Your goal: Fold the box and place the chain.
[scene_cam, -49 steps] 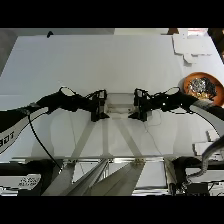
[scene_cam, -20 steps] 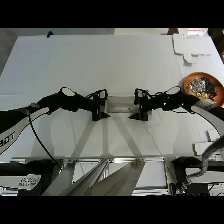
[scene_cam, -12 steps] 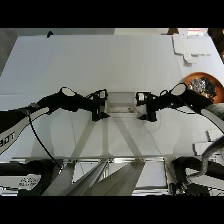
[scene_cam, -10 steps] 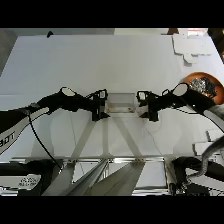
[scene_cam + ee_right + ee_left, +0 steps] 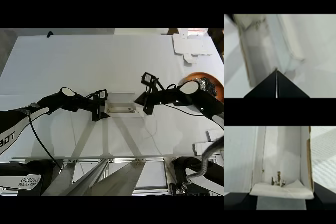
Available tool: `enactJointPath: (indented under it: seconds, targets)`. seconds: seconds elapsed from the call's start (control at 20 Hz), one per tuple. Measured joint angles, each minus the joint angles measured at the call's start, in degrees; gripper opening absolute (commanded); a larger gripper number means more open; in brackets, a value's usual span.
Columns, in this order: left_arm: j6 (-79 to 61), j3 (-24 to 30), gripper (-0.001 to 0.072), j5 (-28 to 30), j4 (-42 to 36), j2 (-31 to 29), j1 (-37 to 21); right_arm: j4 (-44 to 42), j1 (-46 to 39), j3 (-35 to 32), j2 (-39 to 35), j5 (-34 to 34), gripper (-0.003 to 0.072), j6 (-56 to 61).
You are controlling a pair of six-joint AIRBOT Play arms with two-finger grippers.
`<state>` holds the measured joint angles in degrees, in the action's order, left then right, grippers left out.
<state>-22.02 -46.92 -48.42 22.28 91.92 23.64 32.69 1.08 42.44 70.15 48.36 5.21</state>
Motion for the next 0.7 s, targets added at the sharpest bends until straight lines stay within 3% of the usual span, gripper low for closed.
enactJointPath:
  seconds: [0.2, 0.5, 0.55, 0.65, 0.7]
  targets:
    - [0.0, 0.0, 0.0277, 0.0, 0.0, 0.0, 0.0, -11.4, 0.0, 0.0, 5.5, -8.6, 0.0004, 0.7]
    - [0.0, 0.0, 0.0277, 0.0, 0.0, 0.0, 0.0, -16.3, 0.0, 0.0, 12.2, -11.0, 0.0006, 0.9]
    - [0.0, 0.0, 0.0277, 0.0, 0.0, 0.0, 0.0, -16.3, 0.0, 0.0, 11.8, -10.8, 0.0042, 0.9]
    - [0.0, 0.0, 0.0277, 0.0, 0.0, 0.0, 0.0, -14.7, 0.0, 0.0, 9.6, -8.7, 0.0231, 0.9]
    - [0.0, 0.0, 0.0277, 0.0, 0.0, 0.0, 0.0, -12.4, 0.0, 0.0, 7.8, -7.5, 0.0232, 0.9]
